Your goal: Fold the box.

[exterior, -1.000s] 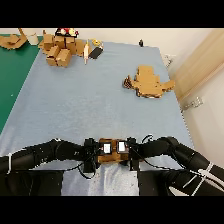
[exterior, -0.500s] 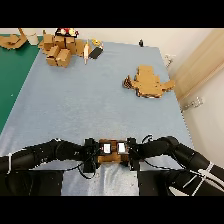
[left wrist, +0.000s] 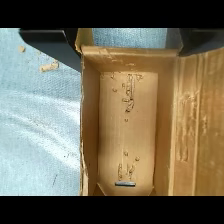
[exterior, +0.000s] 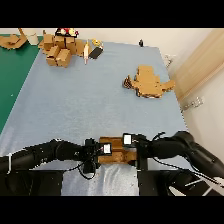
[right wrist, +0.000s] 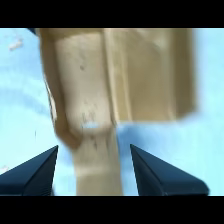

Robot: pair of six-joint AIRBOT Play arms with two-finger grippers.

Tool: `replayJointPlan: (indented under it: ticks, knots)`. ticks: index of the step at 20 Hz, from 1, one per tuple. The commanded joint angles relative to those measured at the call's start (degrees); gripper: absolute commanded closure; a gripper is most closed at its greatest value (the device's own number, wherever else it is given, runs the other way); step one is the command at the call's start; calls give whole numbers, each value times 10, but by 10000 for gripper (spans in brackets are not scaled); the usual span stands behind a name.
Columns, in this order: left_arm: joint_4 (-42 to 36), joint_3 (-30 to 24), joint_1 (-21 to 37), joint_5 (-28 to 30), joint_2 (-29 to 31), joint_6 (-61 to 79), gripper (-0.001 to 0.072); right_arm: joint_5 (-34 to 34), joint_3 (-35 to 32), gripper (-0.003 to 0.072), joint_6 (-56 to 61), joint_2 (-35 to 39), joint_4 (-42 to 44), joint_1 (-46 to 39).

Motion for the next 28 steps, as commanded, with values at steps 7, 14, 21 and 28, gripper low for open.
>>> replayJointPlan:
  ticks: [7, 14, 21, 28]
  knots:
    - [0, 0, 0, 1, 0, 0, 339, -144, 23, -22, 569, 193, 28, 0]
    - [0, 0, 0, 0, 0, 0, 339, -16, -24, 684, 730, 158, 113, 0]
    - [0, 0, 0, 0, 0, 0, 338, 89, 21, 686, 483, -45, 290, -74]
    - [0, 0, 0, 0, 0, 0, 338, 84, 55, 686, 370, -245, 303, -122]
